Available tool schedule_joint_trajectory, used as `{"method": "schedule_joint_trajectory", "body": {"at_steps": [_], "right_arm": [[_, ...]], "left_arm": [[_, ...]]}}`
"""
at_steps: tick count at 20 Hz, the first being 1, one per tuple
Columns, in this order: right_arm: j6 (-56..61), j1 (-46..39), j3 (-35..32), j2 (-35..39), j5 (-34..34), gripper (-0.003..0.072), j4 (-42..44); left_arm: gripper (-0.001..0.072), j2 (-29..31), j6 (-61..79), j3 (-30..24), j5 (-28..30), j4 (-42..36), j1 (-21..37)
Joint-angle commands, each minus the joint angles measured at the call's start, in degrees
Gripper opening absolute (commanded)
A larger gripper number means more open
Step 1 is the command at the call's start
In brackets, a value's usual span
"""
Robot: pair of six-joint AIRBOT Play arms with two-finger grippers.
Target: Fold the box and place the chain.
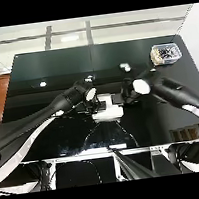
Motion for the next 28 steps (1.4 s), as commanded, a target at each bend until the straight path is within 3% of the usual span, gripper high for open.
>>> {"method": "schedule_joint_trajectory", "body": {"at_steps": [1, 4, 6, 8, 11, 13, 15, 18, 19, 20, 23, 28], "right_arm": [[-5.3, -3.1, 0.0, 12.0, -0.3, 0.0366, -10.7], [-6.0, -7.9, 0.0, 15.9, 0.0, 0.0365, -34.0], [-6.9, -13.4, -1.4, 15.7, -4.5, 0.0369, -37.0], [-5.7, -21.1, -4.7, 14.1, -14.6, 0.0712, -35.6], [-0.2, -32.7, -5.4, 5.3, -25.4, 0.0707, -25.9], [-0.2, -39.6, -0.5, -3.4, -29.4, 0.0706, -14.8], [-0.2, -44.4, 10.6, -14.3, -23.9, 0.0706, -3.7], [2.2, -48.3, 32.1, -31.0, -10.3, 0.0703, 11.9], [4.0, -48.6, 38.4, -35.6, -6.7, 0.0645, 13.4], [6.8, -48.7, 43.2, -39.0, -4.0, 0.0644, 13.1], [10.2, -48.6, 50.5, -45.3, -1.7, 0.0587, 13.0], [10.7, -48.6, 50.9, -48.7, -1.8, 0.0587, 12.9]], "left_arm": [[0.0026, 0.0, 0.0, 0.0, 0.0, 0.0, 0.0], [0.0026, 0.0, 0.0, 0.0, 0.0, 0.0, 0.0], [0.0026, 0.0, 0.0, 0.0, -0.2, -0.1, 0.0], [0.0026, 0.0, 0.0, 0.0, -0.2, 0.0, 0.0], [0.0026, 0.0, 0.0, 0.0, 0.0, -0.1, 0.0], [0.0026, 0.0, 0.0, 0.0, -0.3, 0.0, 0.0], [0.0026, 0.0, 0.0, 0.0, -0.4, -0.1, 0.0], [0.0026, 0.0, 0.0, 0.0, -0.4, -0.1, 0.0], [0.0026, 0.0, 0.0, 0.0, -0.4, -0.1, 0.0], [0.0026, 0.0, 0.0, 0.0, -0.4, -0.1, 0.0], [0.0026, 0.0, 0.0, 0.0, -0.4, -0.1, 0.0], [0.0026, 0.0, 0.0, 0.0, -0.4, -0.1, 0.0]]}}
